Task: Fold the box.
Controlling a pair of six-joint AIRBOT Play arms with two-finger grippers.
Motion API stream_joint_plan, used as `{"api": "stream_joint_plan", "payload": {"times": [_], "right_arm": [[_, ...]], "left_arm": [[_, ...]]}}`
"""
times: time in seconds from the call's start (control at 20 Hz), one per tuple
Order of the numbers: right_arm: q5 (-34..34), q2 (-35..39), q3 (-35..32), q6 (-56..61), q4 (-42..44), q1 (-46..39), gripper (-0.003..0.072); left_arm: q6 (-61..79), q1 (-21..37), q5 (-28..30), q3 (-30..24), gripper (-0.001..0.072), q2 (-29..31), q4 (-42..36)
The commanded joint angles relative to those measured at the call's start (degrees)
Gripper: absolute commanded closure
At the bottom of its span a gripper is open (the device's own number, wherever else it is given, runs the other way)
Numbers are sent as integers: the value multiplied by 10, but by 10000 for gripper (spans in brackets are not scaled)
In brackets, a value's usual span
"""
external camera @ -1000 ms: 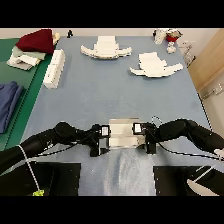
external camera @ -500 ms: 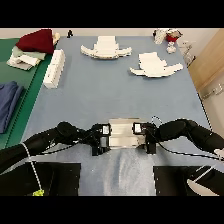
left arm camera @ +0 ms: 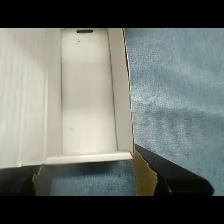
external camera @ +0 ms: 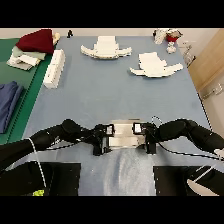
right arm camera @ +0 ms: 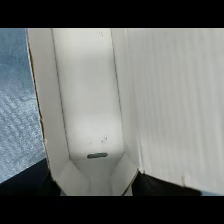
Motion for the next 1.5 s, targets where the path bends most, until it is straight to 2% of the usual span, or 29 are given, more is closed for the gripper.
{"api": "stream_joint_plan", "payload": {"times": [0.0, 0.25, 0.35, 0.55, 0.65, 1.45], "right_arm": [[0, 0, 0, 0, 0, 0, 163], [0, 0, 0, 0, 0, 0, 163], [0, 0, 0, 0, 0, 0, 163], [0, 0, 0, 0, 0, 0, 163], [0, 0, 0, 0, 0, 0, 163], [0, 0, 0, 0, 0, 0, 163]], "left_arm": [[-12, -4, 9, 2, 17, -3, 9], [-44, -6, 26, 2, 20, -3, 29], [-44, -15, 25, 3, 255, -4, 41], [-44, -18, 28, 3, 251, -4, 43], [-45, -18, 28, 3, 7, -4, 43], [-44, -18, 40, 3, 12, -4, 15]]}}
